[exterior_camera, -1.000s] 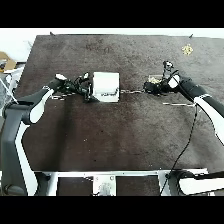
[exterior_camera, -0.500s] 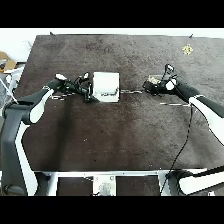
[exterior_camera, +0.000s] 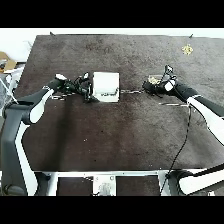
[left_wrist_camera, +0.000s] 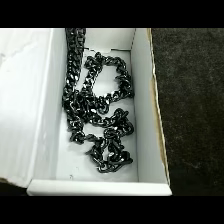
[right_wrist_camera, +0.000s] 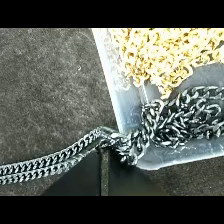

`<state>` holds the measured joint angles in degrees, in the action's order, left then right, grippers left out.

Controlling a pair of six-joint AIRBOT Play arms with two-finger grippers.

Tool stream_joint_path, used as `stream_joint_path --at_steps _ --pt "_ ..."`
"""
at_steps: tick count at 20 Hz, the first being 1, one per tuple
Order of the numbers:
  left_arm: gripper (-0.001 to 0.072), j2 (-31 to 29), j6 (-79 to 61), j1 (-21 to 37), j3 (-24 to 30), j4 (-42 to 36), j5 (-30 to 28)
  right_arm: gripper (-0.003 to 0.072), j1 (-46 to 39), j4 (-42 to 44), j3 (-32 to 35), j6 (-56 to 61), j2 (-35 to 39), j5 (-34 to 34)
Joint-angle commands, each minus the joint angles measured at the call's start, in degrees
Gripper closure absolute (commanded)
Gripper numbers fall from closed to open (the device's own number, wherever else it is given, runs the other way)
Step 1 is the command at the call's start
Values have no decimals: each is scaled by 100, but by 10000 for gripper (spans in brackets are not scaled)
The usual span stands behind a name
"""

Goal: Fold the box and place the chain.

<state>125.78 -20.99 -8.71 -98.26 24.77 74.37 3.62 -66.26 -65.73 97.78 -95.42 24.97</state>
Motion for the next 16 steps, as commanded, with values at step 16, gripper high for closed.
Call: stream_joint_path --at_steps 16 --pt "366 0 -2 0 -2 0 -2 682 2090 -125 -227 -752 2968 -1169"
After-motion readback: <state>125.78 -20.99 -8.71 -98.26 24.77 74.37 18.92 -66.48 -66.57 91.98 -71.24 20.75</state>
